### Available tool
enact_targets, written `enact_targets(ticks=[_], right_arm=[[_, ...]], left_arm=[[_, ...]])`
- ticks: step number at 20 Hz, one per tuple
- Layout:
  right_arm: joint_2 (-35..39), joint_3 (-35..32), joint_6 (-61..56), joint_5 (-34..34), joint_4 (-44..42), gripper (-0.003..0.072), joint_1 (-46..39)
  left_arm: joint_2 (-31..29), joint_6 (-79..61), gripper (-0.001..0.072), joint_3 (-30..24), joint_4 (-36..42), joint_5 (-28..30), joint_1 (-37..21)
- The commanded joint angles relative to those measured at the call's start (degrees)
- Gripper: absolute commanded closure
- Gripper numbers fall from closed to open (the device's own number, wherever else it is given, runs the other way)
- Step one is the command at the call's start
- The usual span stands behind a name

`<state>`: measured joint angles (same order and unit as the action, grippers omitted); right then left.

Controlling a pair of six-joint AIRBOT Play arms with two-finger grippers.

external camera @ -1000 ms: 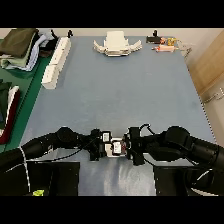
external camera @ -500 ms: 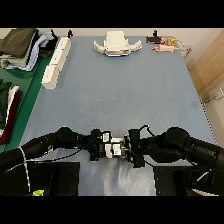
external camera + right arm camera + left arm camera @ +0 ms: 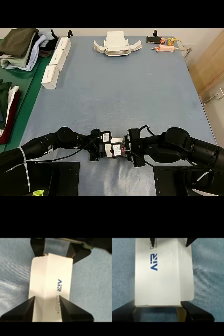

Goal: Fold the box.

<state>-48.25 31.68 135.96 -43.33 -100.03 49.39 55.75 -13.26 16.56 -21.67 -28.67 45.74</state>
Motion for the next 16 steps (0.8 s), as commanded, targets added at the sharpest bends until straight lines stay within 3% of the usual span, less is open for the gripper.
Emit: enact_targets(ticks=[1, 6, 7, 9, 10, 11, 12, 13, 16], right_arm=[[0.0, 0.0, 0.0, 0.9, 1.1, 0.0201, -0.1], [0.0, 0.0, 0.0, 0.8, 1.2, 0.0201, 0.0], [0.0, 0.0, -0.1, 0.8, 1.2, 0.0249, -0.1], [0.0, 0.0, -0.1, -0.4, 1.2, 0.0533, -0.1], [0.0, 0.0, 0.0, -0.3, 1.2, 0.0531, -0.1], [0.0, 0.0, 0.0, -0.3, 1.2, 0.0523, -0.1], [0.0, 0.0, 0.0, -0.2, 1.2, 0.0445, -0.1], [0.0, 0.0, 0.0, -0.1, 1.2, 0.0173, -0.1], [0.0, 0.0, 0.0, 0.0, 0.9, 0.0142, -0.1]], left_arm=[[0.0, 0.0, 0.0190, 0.0, 0.0, 0.0, 0.0], [0.0, 0.0, 0.0190, 0.0, 0.0, 0.0, 0.0], [0.0, 0.0, 0.0190, 0.0, 0.0, 0.0, 0.0], [0.0, 0.0, 0.0190, 0.0, 0.0, 0.0, 0.0], [0.0, 0.0, 0.0190, 0.0, 0.0, 0.0, 0.0], [0.0, 0.0, 0.0190, 0.0, 0.0, 0.0, 0.0], [0.0, 0.0, 0.0190, 0.0, 0.0, 0.0, 0.0], [0.0, 0.0, 0.0190, 0.0, 0.0, 0.0, 0.0], [0.0, 0.0, 0.0190, 0.0, 0.0, 0.0, 0.0]])
